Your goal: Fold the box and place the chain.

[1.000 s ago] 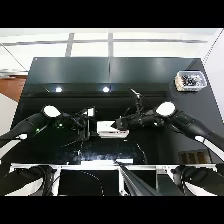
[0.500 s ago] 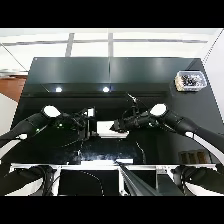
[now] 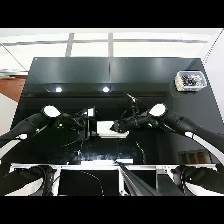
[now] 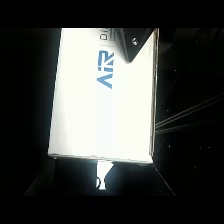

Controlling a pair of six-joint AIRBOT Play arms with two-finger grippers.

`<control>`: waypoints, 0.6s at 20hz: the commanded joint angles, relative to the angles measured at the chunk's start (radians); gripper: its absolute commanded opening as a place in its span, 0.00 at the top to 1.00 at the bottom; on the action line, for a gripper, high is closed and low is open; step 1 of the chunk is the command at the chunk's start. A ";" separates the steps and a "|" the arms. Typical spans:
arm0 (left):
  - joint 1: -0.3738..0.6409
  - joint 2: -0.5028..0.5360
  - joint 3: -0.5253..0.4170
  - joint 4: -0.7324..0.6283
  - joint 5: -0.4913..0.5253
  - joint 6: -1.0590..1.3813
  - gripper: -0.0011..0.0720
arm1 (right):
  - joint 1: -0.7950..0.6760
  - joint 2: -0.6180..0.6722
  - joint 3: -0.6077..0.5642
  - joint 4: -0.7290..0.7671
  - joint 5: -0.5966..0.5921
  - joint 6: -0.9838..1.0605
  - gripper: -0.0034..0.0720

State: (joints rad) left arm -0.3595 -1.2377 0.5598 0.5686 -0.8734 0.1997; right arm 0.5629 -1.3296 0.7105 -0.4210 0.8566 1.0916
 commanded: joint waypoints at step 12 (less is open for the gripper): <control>0.000 0.001 0.000 0.000 0.000 0.001 0.58 | -0.135 0.101 -0.017 -0.130 0.150 0.040 0.92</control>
State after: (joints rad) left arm -0.3595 -1.2377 0.5598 0.5682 -0.8745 0.1997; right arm 0.4362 -1.2335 0.7033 -0.5114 0.9932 1.1103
